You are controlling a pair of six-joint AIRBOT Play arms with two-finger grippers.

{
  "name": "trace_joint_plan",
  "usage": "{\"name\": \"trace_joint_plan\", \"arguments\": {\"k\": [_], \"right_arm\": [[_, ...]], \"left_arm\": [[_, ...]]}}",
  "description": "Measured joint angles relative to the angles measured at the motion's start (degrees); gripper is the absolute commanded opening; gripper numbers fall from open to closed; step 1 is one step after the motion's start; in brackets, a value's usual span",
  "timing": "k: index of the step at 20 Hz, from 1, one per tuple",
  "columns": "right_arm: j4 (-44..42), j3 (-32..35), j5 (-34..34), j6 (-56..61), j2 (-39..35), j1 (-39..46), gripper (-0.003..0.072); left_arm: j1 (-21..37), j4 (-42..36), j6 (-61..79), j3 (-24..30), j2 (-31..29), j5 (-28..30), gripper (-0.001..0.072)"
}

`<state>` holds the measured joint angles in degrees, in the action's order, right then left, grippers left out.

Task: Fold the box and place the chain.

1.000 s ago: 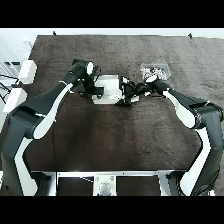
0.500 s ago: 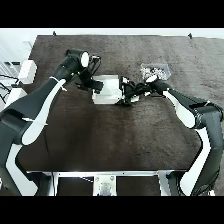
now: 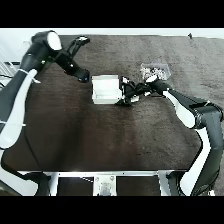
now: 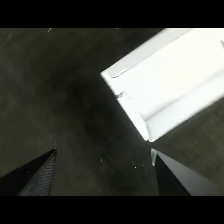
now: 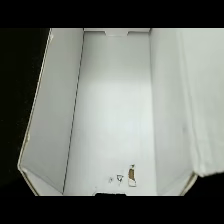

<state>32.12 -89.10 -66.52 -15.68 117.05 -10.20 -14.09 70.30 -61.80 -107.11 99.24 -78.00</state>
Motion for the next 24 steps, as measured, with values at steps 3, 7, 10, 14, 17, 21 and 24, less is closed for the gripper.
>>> {"name": "trace_joint_plan", "arguments": {"k": [3,7,10,14,17,21,24], "right_arm": [[0.0,0.0,0.0,0.0,0.0,0.0,0.0635],[0.0,0.0,0.0,0.0,0.0,0.0,0.0635],[0.0,0.0,0.0,0.0,0.0,0.0,0.0635],[0.0,0.0,0.0,0.0,0.0,0.0,0.0635],[0.0,0.0,0.0,0.0,0.0,0.0,0.0635],[0.0,0.0,0.0,0.0,0.0,0.0,0.0635],[0.0,0.0,0.0,0.0,0.0,0.0,0.0635]], "left_arm": [[3.4,-9.8,17.8,4.3,-0.2,2.6,0.0696],[5.6,-14.3,33.1,10.4,-0.2,10.1,0.0696],[6.0,-15.8,37.6,12.4,-0.3,15.4,0.0697],[6.7,-19.3,46.6,14.0,0.8,14.4,0.0697],[8.5,-22.7,55.5,14.9,3.7,11.2,0.0699],[9.8,-29.1,66.6,15.2,9.1,8.5,0.0706],[10.1,-32.5,73.3,15.3,12.2,7.4,0.0706]]}}
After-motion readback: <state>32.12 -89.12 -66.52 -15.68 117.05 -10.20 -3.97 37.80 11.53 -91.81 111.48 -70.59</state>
